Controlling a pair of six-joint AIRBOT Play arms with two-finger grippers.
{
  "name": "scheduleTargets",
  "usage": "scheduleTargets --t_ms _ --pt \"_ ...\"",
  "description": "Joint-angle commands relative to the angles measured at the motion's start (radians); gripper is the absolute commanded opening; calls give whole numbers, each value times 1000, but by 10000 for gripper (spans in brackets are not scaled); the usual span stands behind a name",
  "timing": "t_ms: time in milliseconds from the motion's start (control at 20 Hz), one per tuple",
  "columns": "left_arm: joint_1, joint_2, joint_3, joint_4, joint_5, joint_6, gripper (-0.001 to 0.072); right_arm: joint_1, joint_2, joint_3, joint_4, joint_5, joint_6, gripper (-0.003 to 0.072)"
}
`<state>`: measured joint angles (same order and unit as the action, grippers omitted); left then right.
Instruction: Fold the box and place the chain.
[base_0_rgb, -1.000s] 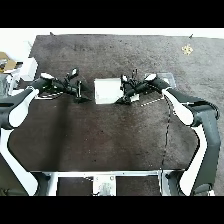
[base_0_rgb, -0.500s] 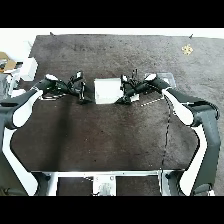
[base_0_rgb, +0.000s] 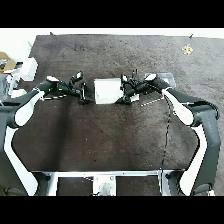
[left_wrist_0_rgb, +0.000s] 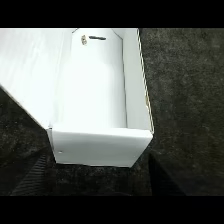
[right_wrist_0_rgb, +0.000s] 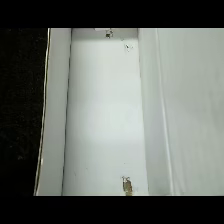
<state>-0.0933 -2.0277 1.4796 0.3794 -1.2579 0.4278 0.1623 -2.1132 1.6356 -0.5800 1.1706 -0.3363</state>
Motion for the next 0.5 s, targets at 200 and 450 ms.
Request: scheduleTargets --t_ms 200,450 --pt "-3 -5 1 -5 21 45 720 1 0 0 0 0 0 448" --pt "-35 -5 2 -11 48 45 710 1 0 0 0 0 0 447"
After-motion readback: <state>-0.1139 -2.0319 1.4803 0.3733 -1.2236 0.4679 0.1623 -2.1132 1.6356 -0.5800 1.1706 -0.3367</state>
